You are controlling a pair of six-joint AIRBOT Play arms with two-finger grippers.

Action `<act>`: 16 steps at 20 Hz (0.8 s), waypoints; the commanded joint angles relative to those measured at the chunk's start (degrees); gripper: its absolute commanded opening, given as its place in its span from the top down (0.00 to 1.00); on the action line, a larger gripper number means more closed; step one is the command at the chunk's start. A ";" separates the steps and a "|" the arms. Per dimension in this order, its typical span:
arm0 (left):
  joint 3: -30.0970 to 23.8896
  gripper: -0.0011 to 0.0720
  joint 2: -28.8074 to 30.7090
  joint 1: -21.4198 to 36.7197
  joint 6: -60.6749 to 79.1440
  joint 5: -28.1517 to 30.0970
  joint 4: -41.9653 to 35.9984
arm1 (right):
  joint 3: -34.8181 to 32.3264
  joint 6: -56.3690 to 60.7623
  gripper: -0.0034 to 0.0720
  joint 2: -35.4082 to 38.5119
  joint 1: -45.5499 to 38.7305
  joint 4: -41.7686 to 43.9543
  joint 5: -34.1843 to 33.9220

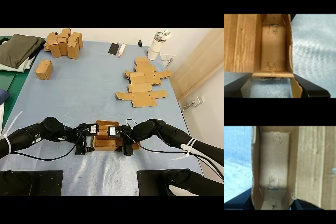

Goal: Fold the box.

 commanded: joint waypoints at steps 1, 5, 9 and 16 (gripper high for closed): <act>-0.22 0.02 -1.16 -0.31 4.28 -0.52 -4.07 | -0.02 -0.13 0.26 0.02 0.00 -0.04 -0.02; 0.68 0.02 -3.28 -2.34 8.61 -0.92 -7.52 | -0.02 -0.13 0.26 0.02 0.00 -0.09 -0.02; 1.36 0.02 -4.31 -2.84 7.76 -1.57 -6.71 | -0.02 -0.13 0.26 0.02 0.00 -0.11 -0.02; 1.49 0.02 -4.44 -3.91 7.65 -1.60 -4.52 | -0.02 -0.13 0.26 0.02 0.00 -0.09 -0.02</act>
